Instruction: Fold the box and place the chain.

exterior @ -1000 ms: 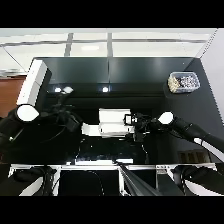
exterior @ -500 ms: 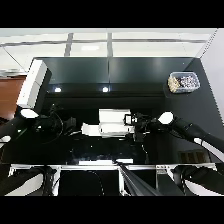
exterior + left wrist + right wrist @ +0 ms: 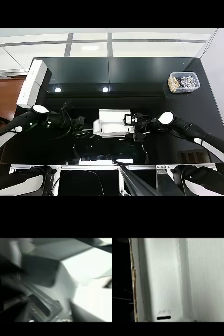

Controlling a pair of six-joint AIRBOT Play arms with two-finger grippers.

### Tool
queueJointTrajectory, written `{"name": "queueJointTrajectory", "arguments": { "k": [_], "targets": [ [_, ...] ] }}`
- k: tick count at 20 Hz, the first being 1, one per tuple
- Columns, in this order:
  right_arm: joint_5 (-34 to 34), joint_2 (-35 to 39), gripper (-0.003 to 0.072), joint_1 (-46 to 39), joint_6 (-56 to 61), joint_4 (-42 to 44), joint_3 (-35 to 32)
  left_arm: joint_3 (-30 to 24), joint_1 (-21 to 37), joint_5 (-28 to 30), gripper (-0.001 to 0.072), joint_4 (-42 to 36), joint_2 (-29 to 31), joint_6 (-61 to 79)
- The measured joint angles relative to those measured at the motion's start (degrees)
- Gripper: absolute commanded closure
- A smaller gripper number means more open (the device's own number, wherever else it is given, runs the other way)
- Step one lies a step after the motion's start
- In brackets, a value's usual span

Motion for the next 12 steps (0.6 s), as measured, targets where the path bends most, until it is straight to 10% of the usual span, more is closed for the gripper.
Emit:
{"name": "queueJointTrajectory", "arguments": {
  "k": [12],
  "targets": [
    [0.00, 0.00, 0.0671, 0.00, 0.00, -0.02, 0.00, 10.29, -12.17, -1.64, 0.0269, 5.14, -0.55, -5.84]
  ]
}}
